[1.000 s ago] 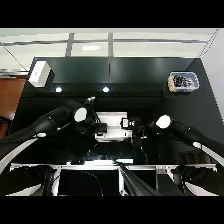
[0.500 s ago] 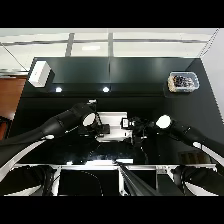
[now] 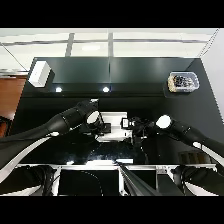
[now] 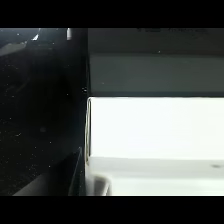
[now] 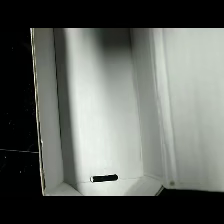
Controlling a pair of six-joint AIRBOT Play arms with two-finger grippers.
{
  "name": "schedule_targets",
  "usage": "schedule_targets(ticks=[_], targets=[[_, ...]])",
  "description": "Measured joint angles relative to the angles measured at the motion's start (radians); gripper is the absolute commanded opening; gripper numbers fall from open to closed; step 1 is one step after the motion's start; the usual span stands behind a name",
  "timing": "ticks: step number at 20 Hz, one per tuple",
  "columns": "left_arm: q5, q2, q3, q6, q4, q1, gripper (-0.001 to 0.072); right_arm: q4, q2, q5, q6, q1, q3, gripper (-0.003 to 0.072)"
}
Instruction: Fold the box and place the chain.
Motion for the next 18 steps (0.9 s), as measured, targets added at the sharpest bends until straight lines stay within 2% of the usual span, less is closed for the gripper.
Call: schedule_targets(ticks=[5,6,7,8,9,13,14,16,18], targets=[[-0.002,-0.009,0.002,-0.001,0.003,0.000,0.0266,0.000,0.000,0.000,0.000,0.000,0.000,0.0129],[-0.002,-0.010,0.002,-0.001,0.003,0.000,0.0224,0.000,0.000,0.000,0.000,0.000,0.000,0.0129],[-0.001,-0.011,0.002,-0.003,0.003,0.000,0.0141,0.000,0.000,0.000,0.000,0.000,0.000,0.0129],[0.000,-0.012,0.002,-0.003,0.003,0.000,0.0129,0.000,0.000,0.000,0.000,0.000,0.000,0.0129],[0.000,-0.012,0.002,-0.003,0.004,0.000,0.0021,0.000,0.000,0.000,0.000,0.000,0.000,0.0129],[0.003,-0.012,0.002,-0.002,0.006,0.000,0.0025,-0.001,0.000,0.000,0.000,0.000,0.000,0.0129],[0.006,-0.012,0.002,-0.002,0.005,0.000,0.0050,-0.001,0.000,0.000,0.000,0.000,0.000,0.0129],[0.023,-0.013,0.002,-0.001,0.003,0.000,0.0281,0.000,0.000,0.000,0.000,0.000,0.000,0.0129],[0.027,-0.013,0.004,-0.002,0.000,0.000,0.0293,0.000,0.000,0.000,0.000,0.000,0.000,0.0129]])
